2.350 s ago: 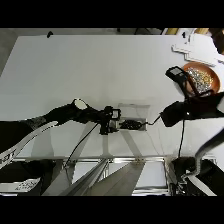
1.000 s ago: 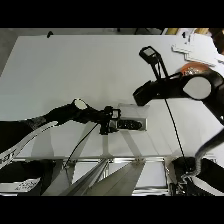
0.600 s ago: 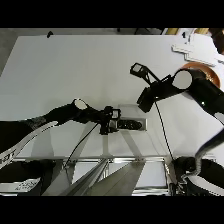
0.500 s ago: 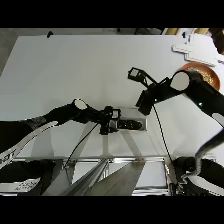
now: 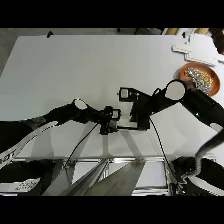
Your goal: Fold the box and place the chain.
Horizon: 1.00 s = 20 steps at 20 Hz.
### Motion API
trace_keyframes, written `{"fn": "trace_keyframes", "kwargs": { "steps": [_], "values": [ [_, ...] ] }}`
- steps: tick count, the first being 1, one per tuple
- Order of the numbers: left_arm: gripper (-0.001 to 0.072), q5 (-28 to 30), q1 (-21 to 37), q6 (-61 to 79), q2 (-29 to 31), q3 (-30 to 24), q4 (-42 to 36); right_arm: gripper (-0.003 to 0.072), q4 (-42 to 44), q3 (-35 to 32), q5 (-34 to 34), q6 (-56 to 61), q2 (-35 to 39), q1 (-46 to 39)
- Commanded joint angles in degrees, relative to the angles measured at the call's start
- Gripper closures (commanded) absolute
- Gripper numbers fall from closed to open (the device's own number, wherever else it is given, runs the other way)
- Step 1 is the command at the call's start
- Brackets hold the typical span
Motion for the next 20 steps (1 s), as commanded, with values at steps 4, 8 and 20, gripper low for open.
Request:
{"fn": "trace_keyframes", "kwargs": {
  "steps": [4, 8, 20],
  "values": [
    [0.0501, 0.02, 0.02, 0.00, 0.02, -0.02, 0.02, 0.0348, -1.77, -5.22, -5.09, -1.95, 0.68, 4.24],
    [0.0501, 0.02, 0.02, 0.00, 0.02, -0.02, 0.02, 0.0356, -2.95, -5.33, -6.40, -1.31, 0.68, 4.24],
    [0.0501, 0.02, 0.02, 0.00, 0.02, -0.02, 0.02, 0.0529, -4.92, -5.38, -9.31, 0.81, 0.68, 4.26]
  ]
}}
